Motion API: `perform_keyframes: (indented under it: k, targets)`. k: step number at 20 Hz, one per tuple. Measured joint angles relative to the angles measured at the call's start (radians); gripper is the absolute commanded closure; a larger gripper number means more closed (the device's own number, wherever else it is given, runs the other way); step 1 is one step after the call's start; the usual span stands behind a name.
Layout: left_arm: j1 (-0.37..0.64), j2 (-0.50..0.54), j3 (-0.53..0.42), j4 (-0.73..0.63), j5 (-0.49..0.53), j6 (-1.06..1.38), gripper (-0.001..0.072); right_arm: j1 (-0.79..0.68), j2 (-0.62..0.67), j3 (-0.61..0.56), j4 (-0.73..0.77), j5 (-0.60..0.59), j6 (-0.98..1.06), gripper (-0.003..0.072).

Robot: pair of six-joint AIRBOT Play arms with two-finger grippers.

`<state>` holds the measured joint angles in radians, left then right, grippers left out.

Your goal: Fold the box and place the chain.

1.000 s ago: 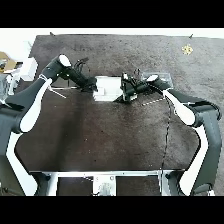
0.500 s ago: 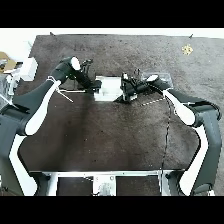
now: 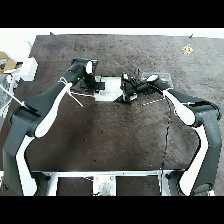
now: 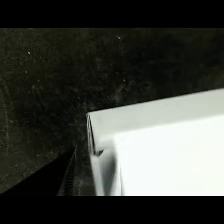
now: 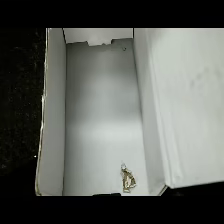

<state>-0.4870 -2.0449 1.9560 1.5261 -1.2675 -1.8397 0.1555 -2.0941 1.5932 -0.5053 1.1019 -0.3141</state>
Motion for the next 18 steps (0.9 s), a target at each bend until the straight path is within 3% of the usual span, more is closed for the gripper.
perform_keyframes:
  k: [6, 7, 9, 10, 12, 14, 18]
  targets:
    - [-0.027, -0.047, 0.043, 0.070, -0.050, -0.068, 0.0438, 0.000, 0.000, 0.000, 0.000, 0.000, 0.000, 0.0189]
    - [-0.030, -0.051, 0.045, 0.075, -0.054, -0.074, 0.0502, 0.000, 0.000, 0.000, 0.000, 0.000, 0.000, 0.0189]
    - [-0.037, -0.058, 0.048, 0.089, -0.054, -0.085, 0.0508, 0.000, 0.000, 0.000, 0.000, 0.000, 0.000, 0.0189]
    - [-0.040, -0.061, 0.049, 0.095, -0.053, -0.089, 0.0570, 0.000, 0.000, 0.000, 0.000, 0.000, 0.000, 0.0189]
    - [-0.042, -0.064, 0.050, 0.100, -0.052, -0.094, 0.0579, 0.000, 0.000, 0.000, 0.000, 0.000, 0.000, 0.0189]
    - [-0.042, -0.065, 0.050, 0.105, -0.052, -0.101, 0.0669, 0.000, 0.000, 0.000, 0.000, 0.000, 0.000, 0.0190]
    - [-0.042, -0.067, 0.051, 0.106, -0.051, -0.124, 0.0701, 0.000, 0.000, 0.000, 0.000, 0.000, 0.002, 0.0189]
